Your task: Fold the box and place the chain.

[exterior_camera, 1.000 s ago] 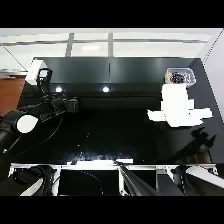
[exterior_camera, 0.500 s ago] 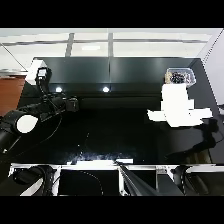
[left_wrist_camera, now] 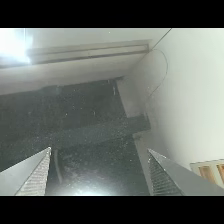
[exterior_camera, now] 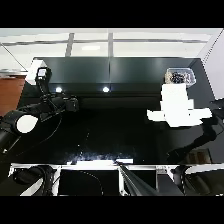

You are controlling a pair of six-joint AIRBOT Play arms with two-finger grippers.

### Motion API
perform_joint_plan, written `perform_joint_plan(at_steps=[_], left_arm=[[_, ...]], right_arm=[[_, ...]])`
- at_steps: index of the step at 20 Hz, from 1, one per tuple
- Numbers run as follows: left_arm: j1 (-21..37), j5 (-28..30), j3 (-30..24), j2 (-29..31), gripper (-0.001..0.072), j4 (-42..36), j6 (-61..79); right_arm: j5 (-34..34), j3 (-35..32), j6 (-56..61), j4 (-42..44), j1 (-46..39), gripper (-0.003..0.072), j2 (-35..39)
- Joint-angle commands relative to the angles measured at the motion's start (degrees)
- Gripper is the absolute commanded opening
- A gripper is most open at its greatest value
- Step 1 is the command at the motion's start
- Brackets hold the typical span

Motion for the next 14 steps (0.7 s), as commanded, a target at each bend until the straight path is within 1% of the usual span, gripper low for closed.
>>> perform_joint_plan(at_steps=[1, 4, 5, 13, 14], left_arm=[[0.1, 0.0, 0.0, 0.0, 0.0705, 0.0, 0.0], [0.1, 0.0, 0.0, 0.0, 0.0705, 0.0, 0.0], [0.1, 0.0, 0.0, 0.0, 0.0705, 0.0, 0.0], [0.1, 0.0, 0.0, 0.0, 0.0705, 0.0, 0.0], [0.1, 0.0, 0.0, 0.0, 0.0705, 0.0, 0.0]], right_arm=[[1.5, 0.3, -0.2, -0.7, 0.3, 0.0715, -0.5], [8.4, 0.3, 0.7, -0.6, 0.9, 0.0707, -1.6], [9.7, 0.2, 1.4, -0.6, 1.2, 0.0707, -1.8], [12.4, -0.8, 1.8, -1.5, 7.1, 0.0704, -1.8], [13.3, -0.8, 1.8, -1.4, 7.1, 0.0547, -1.8]])
